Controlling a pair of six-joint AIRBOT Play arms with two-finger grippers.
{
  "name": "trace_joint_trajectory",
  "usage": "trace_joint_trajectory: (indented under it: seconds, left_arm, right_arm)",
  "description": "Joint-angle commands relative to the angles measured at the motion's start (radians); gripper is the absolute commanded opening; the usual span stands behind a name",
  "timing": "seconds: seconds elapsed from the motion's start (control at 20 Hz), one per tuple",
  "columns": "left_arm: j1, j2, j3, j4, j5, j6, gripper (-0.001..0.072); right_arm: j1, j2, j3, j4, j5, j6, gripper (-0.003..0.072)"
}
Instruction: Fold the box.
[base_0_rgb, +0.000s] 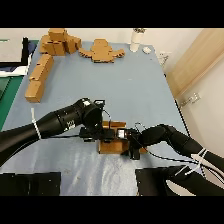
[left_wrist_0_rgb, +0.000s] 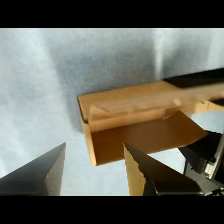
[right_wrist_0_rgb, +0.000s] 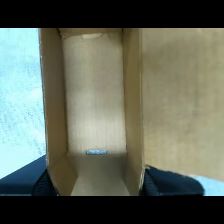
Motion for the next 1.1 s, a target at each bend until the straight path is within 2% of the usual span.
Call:
trace_joint_trajectory:
  seconds: [0.0, 0.15, 0.2, 0.35, 0.45, 0.6, 0.75, 0.85, 0.9, 0.95, 1.0, 1.05]
  left_arm:
    - [0.045, 0.001, 0.0, -0.045, 0.002, 0.077, 0.0574]
    - [0.082, 0.001, -0.02, -0.13, 0.002, 0.156, 0.0574]
    - [0.096, 0.001, -0.032, -0.165, 0.002, 0.191, 0.0546]
    - [0.138, 0.001, -0.063, -0.28, 0.002, 0.365, 0.0537]
    - [0.174, 0.003, -0.074, -0.354, 0.002, 0.554, 0.0027]
    - [0.252, 0.034, -0.078, -0.369, -0.025, 0.867, 0.0015]
    - [0.345, 0.124, -0.146, -0.366, -0.005, 1.226, 0.0014]
    - [0.403, 0.214, -0.249, -0.409, 0.123, 1.488, 0.0016]
    - [0.425, 0.251, -0.31, -0.484, 0.181, 1.688, 0.0018]
    - [0.441, 0.278, -0.377, -0.6, 0.222, 1.913, 0.0113]
    - [0.446, 0.288, -0.434, -0.715, 0.24, 2.093, 0.0607]
    - [0.446, 0.286, -0.49, -0.824, 0.256, 2.217, 0.0701]
  right_arm:
    - [0.0, 0.001, 0.001, 0.0, -0.001, 0.0, 0.06]
    - [0.0, 0.001, 0.001, 0.001, -0.001, 0.0, 0.06]
    - [0.0, 0.001, 0.001, 0.0, -0.001, 0.0, 0.06]
    - [0.0, 0.001, 0.001, 0.0, -0.001, 0.0, 0.06]
    - [0.0, 0.001, 0.001, 0.0, -0.001, 0.0, 0.06]
    - [0.0, 0.001, 0.001, 0.0, -0.001, 0.0, 0.0601]
    - [0.0, 0.001, 0.001, 0.001, -0.001, 0.0, 0.0601]
    - [0.0, 0.001, 0.001, 0.001, -0.001, 0.0, 0.06]
    - [0.0, 0.001, 0.001, 0.0, -0.001, 0.0, 0.06]
    - [0.0, 0.001, 0.001, 0.001, -0.001, 0.0, 0.0601]
    - [0.0, 0.001, 0.001, 0.001, -0.001, 0.0, 0.06]
    - [0.0, 0.001, 0.001, 0.001, -0.001, 0.0, 0.06]
